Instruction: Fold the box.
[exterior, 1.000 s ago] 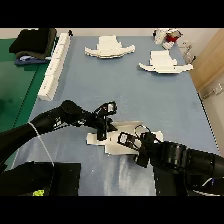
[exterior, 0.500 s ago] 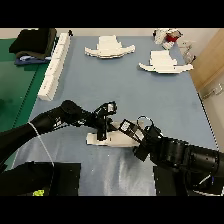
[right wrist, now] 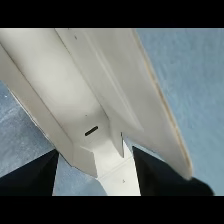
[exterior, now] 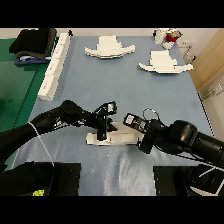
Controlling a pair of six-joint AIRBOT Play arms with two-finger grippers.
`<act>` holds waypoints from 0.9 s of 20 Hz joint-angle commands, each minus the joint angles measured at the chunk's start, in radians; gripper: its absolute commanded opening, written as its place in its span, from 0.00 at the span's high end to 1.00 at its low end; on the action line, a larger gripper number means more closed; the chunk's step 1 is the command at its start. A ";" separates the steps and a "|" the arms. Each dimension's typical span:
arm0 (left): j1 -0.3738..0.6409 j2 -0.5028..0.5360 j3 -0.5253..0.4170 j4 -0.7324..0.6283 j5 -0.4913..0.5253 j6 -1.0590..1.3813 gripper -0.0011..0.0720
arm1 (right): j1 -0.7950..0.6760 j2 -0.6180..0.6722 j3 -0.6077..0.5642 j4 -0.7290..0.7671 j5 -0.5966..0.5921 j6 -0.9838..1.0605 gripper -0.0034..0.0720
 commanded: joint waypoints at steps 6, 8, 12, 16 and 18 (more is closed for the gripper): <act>0.000 0.000 0.001 0.000 0.000 0.000 0.97 | -0.500 -0.026 -0.069 0.790 -0.023 -1.183 0.00; 0.000 0.000 0.001 0.000 0.000 0.000 0.97 | -0.539 -0.077 -0.072 0.842 -0.045 -1.266 0.00; 0.000 0.000 0.001 0.000 0.000 0.000 0.97 | -0.543 -0.138 -0.072 0.846 -0.034 -1.272 0.00; 0.000 0.000 0.001 0.000 0.000 0.000 0.97 | -0.543 -0.138 -0.071 0.803 0.014 -1.242 0.00; 0.000 0.000 0.001 0.000 0.000 0.000 0.97 | -0.543 -0.138 -0.072 0.801 0.012 -1.242 0.00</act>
